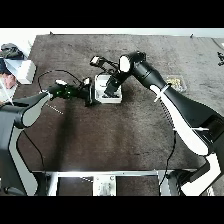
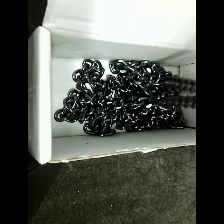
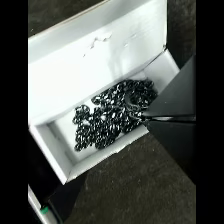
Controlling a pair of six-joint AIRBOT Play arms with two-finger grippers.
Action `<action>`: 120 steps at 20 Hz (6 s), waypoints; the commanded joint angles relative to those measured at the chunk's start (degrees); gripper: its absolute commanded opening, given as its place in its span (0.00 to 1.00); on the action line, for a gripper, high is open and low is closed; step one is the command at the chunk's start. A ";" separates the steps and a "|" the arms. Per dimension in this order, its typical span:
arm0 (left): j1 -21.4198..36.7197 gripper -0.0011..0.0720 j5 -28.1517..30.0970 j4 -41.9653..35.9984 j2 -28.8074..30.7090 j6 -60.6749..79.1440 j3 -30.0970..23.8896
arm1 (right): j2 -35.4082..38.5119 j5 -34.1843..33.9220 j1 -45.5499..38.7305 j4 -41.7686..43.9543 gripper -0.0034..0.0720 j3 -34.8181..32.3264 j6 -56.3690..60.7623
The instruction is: Fold the box and place the chain.
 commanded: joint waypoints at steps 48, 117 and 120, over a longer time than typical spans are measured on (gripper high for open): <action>-0.02 0.66 0.09 0.00 0.02 0.02 0.02 | -7.08 3.50 -20.59 43.10 0.14 0.11 -32.68; -0.02 0.66 0.09 0.00 0.02 0.02 0.02 | -8.55 4.63 -12.15 27.17 0.18 -0.04 -47.76; -0.02 0.66 0.09 0.00 0.02 0.02 0.02 | -8.70 6.91 -11.74 27.19 0.18 -0.48 -47.56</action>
